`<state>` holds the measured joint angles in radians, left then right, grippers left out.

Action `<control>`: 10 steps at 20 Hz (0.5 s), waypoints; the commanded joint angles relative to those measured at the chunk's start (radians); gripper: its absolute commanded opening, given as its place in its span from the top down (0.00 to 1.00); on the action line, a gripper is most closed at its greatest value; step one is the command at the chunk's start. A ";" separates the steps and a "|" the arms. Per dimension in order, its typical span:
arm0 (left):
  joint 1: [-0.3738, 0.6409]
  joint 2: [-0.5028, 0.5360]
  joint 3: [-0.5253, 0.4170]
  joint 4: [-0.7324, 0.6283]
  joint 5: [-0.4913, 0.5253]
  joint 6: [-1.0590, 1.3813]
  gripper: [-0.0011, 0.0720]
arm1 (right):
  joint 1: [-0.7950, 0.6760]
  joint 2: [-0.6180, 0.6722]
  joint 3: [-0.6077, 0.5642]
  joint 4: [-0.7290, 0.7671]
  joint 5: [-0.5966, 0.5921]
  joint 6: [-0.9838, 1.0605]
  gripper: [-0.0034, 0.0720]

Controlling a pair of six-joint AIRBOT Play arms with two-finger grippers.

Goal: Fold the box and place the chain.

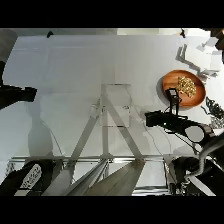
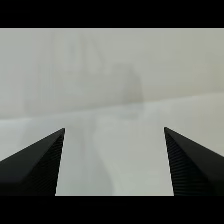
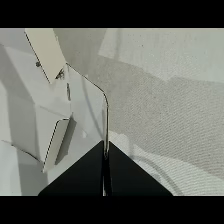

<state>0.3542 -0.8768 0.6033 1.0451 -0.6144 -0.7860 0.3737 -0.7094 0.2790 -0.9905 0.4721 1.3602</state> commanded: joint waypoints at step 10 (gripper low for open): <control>-0.257 -0.001 0.000 -0.146 -0.178 0.068 0.43 | 0.001 0.001 0.000 0.000 -0.002 0.000 0.94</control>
<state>0.2085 -0.8768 0.6033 0.9077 -0.7582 -0.7425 0.3737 -0.7094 0.2790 -0.9905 0.4694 1.3602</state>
